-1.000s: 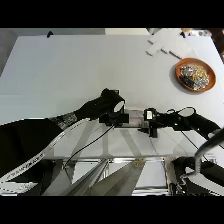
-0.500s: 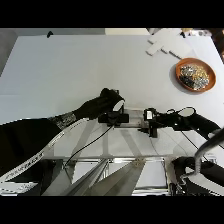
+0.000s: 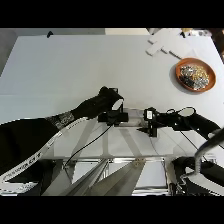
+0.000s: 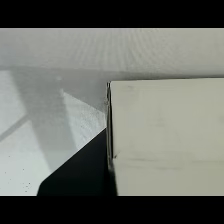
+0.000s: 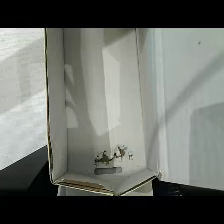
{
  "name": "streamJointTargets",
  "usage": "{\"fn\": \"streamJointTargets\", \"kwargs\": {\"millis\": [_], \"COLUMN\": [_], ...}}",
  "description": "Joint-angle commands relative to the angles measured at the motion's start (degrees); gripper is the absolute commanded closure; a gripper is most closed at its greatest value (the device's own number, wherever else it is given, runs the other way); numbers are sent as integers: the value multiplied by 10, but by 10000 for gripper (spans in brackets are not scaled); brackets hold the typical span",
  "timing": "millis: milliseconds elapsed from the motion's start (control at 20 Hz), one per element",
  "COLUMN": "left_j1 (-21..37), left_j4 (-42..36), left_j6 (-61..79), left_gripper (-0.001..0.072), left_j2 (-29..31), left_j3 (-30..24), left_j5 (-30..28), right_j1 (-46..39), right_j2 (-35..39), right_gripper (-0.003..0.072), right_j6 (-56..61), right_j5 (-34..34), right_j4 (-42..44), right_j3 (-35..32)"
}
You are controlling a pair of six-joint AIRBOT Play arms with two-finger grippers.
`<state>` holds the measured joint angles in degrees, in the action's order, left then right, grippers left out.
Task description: Fold the box and place the chain.
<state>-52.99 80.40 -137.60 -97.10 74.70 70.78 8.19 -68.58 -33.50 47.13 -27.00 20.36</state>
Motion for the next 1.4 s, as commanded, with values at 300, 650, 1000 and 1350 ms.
{"fn": "streamJointTargets", "kwargs": {"millis": [300, 650, 1000, 1350], "left_j1": [20, 66, 146, 202], "left_j4": [-17, -53, -116, -357], "left_j6": [106, 384, 846, 1423], "left_gripper": [386, 287, 19, 17], "left_j2": [28, 139, 301, 268], "left_j3": [1, 0, -132, -327], "left_j5": [3, 122, 61, -141], "right_j1": [0, 0, 0, 0], "right_j2": [0, 0, 0, 0], "right_gripper": [292, 292, 292, 292], "right_j6": [0, 0, 0, 0], "right_j5": [0, 0, 0, 0], "right_j4": [-1, -1, -1, -1], "right_j3": [0, 0, 0, 0]}}
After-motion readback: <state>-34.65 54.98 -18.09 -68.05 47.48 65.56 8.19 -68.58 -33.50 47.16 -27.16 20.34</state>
